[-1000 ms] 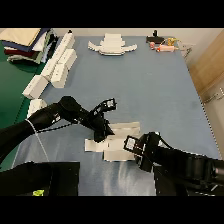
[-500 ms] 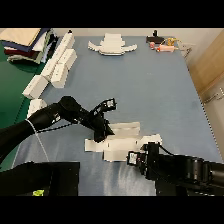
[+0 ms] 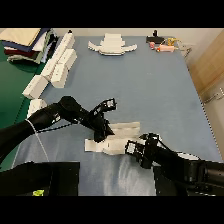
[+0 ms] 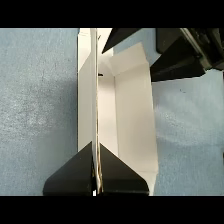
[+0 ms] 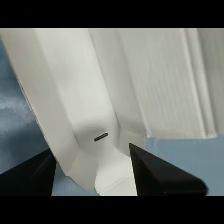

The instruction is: Fold the box.

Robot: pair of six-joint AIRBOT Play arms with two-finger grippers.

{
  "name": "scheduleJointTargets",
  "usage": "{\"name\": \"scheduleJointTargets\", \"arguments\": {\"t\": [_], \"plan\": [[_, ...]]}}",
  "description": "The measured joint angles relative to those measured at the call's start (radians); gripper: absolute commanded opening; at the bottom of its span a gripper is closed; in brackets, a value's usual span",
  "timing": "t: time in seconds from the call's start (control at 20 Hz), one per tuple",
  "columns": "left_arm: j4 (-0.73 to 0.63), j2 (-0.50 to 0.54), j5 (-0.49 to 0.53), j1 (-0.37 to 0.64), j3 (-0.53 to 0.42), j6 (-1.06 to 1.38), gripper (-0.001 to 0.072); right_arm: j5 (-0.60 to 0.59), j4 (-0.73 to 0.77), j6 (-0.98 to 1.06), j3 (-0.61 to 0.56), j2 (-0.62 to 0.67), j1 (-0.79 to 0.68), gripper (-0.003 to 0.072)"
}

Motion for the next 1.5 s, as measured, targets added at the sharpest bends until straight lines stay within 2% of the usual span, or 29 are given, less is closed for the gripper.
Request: {"name": "scheduleJointTargets", "arguments": {"t": [0.4,0.7,0.9,1.2,1.5], "plan": [[0.000,0.000,0.000,0.000,0.000,0.000,0.0014,-0.003,-0.064,0.097,0.008,0.043,-0.012,0.0703],[0.000,0.000,0.001,0.000,0.000,0.000,0.0014,0.019,-0.025,0.074,0.008,0.067,-0.114,0.0703],[0.000,0.000,0.000,0.000,0.000,0.000,0.0014,0.067,0.129,-0.114,0.010,0.070,-0.206,0.0702],[0.000,0.000,0.000,0.000,0.000,0.000,0.0014,0.082,0.470,-0.561,0.032,0.062,-0.428,0.0701],[0.000,0.000,0.000,0.000,0.000,0.000,0.0014,0.034,0.734,-0.972,0.108,-0.060,-0.595,0.0701]]}}
